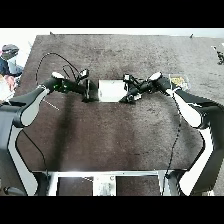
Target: Fold the box and place the chain.
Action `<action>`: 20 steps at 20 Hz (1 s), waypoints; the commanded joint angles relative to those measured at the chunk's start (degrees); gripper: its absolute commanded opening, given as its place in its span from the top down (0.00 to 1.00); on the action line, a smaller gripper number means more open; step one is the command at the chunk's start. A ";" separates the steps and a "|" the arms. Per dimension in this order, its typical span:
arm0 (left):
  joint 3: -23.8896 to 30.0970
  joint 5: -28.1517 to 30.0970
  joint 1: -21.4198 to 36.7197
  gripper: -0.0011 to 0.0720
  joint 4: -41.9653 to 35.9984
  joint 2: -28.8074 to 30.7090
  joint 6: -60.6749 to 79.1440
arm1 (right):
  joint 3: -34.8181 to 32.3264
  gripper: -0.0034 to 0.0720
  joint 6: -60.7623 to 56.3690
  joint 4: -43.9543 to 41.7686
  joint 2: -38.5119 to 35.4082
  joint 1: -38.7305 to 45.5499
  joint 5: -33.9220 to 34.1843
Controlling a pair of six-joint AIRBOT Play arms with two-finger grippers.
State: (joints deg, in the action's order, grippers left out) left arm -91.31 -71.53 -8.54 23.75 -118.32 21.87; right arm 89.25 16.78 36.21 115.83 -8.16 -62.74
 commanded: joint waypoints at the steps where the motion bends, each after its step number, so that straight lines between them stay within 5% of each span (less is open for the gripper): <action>1: 0.00 0.46 -0.92 0.00 -0.24 -0.04 0.33 | 0.02 0.52 -0.02 0.00 0.02 0.00 0.00; 20: -2.01 5.03 -3.61 0.01 -0.17 -3.69 0.37 | 0.02 0.52 -0.02 0.00 0.02 0.00 0.00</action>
State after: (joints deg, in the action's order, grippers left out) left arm -93.23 -67.07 -12.19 23.73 -121.49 22.50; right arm 89.25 16.78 36.23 115.83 -8.14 -62.74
